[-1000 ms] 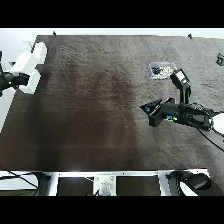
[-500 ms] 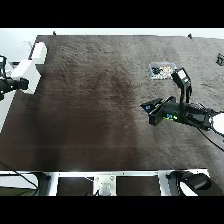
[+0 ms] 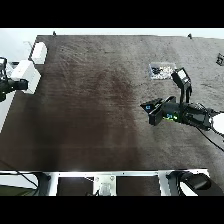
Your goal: Fold the box and place the chain.
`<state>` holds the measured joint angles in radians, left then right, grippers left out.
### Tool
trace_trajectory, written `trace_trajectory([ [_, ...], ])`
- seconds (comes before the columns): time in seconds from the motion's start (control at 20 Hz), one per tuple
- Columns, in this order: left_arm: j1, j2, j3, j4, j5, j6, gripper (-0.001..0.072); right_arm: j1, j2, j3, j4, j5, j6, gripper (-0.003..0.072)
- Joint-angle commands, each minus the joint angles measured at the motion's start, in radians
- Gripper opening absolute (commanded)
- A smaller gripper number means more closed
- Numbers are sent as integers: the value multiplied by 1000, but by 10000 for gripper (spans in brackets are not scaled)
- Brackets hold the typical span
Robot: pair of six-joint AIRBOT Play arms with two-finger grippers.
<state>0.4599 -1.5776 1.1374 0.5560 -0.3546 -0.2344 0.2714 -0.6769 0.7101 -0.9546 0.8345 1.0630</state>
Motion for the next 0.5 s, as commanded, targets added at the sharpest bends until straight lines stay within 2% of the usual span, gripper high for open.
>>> trace_trajectory([
  [0.0,0,-26,0,-19,-3,7,20,1,-1,0,1,3,0,13],
  [0.2,0,-31,0,-26,14,7,22,1,-1,0,4,3,0,18],
  [0.3,0,-31,0,-31,34,8,24,1,-1,0,4,3,0,222],
  [0.35,0,-31,0,-31,44,8,34,1,-1,0,4,4,1,234],
  [0.45,0,-31,0,-37,89,4,670,1,-1,0,4,3,3,236],
])
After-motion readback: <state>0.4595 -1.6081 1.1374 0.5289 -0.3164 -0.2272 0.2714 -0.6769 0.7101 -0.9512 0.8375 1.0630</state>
